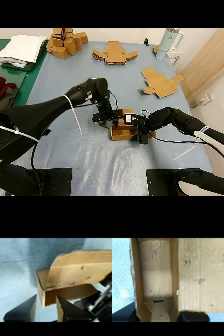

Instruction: Fold the box.

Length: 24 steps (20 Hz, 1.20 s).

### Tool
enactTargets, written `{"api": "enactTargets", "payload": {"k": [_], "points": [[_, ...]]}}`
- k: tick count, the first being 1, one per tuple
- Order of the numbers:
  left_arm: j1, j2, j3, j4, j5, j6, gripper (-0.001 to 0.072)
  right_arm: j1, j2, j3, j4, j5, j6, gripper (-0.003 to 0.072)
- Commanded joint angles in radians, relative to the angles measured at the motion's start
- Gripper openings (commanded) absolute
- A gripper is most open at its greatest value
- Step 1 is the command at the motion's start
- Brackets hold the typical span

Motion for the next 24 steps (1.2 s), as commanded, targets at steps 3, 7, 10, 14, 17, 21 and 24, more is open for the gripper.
{"api": "enactTargets", "payload": {"k": [3,7,10,14,17,21,24], "points": [[0.127,0.000,0.003,-0.200,-0.098,0.247,0.0374,0.000,0.000,0.001,0.000,0.000,0.000,0.0512],[0.225,0.000,0.003,-0.192,-0.324,0.449,0.0337,0.001,0.000,0.001,0.000,0.000,0.000,0.0512],[0.272,0.000,0.003,-0.103,-0.312,0.702,0.0011,0.000,0.000,0.001,0.000,0.000,0.000,0.0512],[0.224,0.037,-0.077,-0.055,-0.273,0.985,0.0010,0.001,0.000,0.001,0.000,0.000,0.000,0.0512],[0.116,0.171,-0.260,-0.032,-0.103,1.114,0.0009,0.000,0.000,0.001,0.000,0.000,0.000,0.0512],[0.005,0.377,-0.476,-0.031,0.220,1.274,0.0011,0.000,0.000,0.001,0.000,0.000,0.000,0.0512],[0.036,0.437,-0.564,-0.037,0.361,1.501,0.0017,0.000,0.000,0.001,0.000,0.000,0.000,0.0512]]}}
